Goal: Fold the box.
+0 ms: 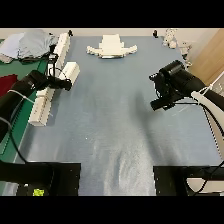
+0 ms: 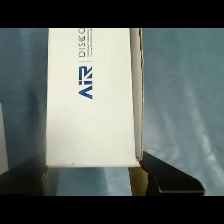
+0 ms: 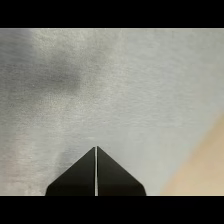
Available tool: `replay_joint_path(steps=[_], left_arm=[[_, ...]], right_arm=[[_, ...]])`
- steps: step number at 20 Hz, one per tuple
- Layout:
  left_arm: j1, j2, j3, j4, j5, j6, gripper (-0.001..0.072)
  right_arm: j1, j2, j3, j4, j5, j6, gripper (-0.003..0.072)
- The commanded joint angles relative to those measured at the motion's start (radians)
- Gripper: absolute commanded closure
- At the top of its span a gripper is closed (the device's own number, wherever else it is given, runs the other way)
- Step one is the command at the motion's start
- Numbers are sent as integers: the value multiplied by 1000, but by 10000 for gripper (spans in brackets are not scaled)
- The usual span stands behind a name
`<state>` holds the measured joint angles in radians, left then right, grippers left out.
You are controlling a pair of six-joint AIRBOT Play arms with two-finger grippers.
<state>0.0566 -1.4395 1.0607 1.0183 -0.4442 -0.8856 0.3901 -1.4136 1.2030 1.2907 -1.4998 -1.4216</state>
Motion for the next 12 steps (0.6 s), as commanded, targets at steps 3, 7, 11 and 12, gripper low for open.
replay_joint_path(steps=[3,7,11,12], left_arm=[[32,-242,239,85,-23,-140,302],[32,-336,332,174,-41,-249,302],[33,-351,354,188,-16,-257,302],[36,-351,356,191,-10,-257,302]], right_arm=[[0,0,1,0,-1,0,669],[0,0,1,0,-1,0,668],[0,0,1,0,-1,0,669],[0,0,1,0,-1,0,669]])
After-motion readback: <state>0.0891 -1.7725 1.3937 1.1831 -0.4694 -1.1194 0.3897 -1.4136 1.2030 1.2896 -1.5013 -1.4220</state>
